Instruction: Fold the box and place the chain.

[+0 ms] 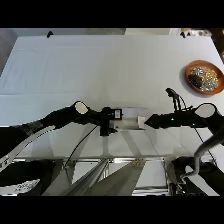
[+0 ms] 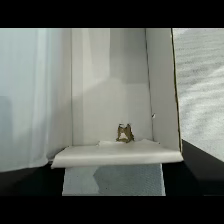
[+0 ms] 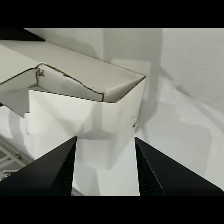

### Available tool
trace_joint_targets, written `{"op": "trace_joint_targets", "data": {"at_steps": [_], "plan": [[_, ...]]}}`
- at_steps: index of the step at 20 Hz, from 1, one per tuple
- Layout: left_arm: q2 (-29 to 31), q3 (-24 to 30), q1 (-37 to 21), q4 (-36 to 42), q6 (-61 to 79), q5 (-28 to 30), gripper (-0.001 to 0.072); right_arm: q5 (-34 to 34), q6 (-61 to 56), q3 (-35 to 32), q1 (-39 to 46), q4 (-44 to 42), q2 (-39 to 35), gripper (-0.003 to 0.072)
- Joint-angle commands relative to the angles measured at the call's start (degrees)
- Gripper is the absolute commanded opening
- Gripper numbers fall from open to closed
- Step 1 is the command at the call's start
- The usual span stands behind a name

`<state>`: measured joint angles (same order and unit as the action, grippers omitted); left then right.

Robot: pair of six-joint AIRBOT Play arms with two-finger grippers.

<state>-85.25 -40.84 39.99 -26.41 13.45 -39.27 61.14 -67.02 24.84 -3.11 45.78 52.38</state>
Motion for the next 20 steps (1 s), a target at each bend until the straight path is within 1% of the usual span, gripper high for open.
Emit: {"op": "trace_joint_targets", "data": {"at_steps": [1,6,8,9,11,13,15,18,20], "plan": [[0.0,0.0,0.0,0.0,0.0,0.0,0.005,-3.2,-1.5,0.2,-3.1,1.0,0.0,0.0413],[0.0,0.0,0.0,0.0,0.0,0.0,0.005,-8.0,-10.9,1.4,-10.1,7.8,2.7,0.0416],[0.0,0.0,0.0,0.0,0.0,0.0,0.005,-9.3,-15.8,3.9,-13.7,13.5,4.3,0.0416],[0.0,0.0,0.0,0.0,0.0,0.0,0.005,-9.7,-20.0,5.2,-15.6,17.0,5.5,0.0416],[0.0,0.0,0.0,0.0,0.0,0.0,0.005,-9.5,-25.6,7.3,-18.7,20.3,7.6,0.0416],[0.0,0.0,0.0,0.0,0.0,0.0,0.005,-9.5,-30.0,9.4,-21.7,21.1,9.8,0.0416],[0.0,0.0,0.0,0.0,0.0,0.0,0.005,-9.3,-36.0,11.1,-24.4,23.7,11.4,0.0416],[0.0,0.0,0.0,0.0,0.0,0.0,0.005,-7.1,-46.7,12.1,-28.2,30.9,12.3,0.0416],[0.0,0.0,0.0,0.0,0.0,0.0,0.005,-6.3,-51.9,12.1,-30.4,34.0,12.8,0.0411]]}}
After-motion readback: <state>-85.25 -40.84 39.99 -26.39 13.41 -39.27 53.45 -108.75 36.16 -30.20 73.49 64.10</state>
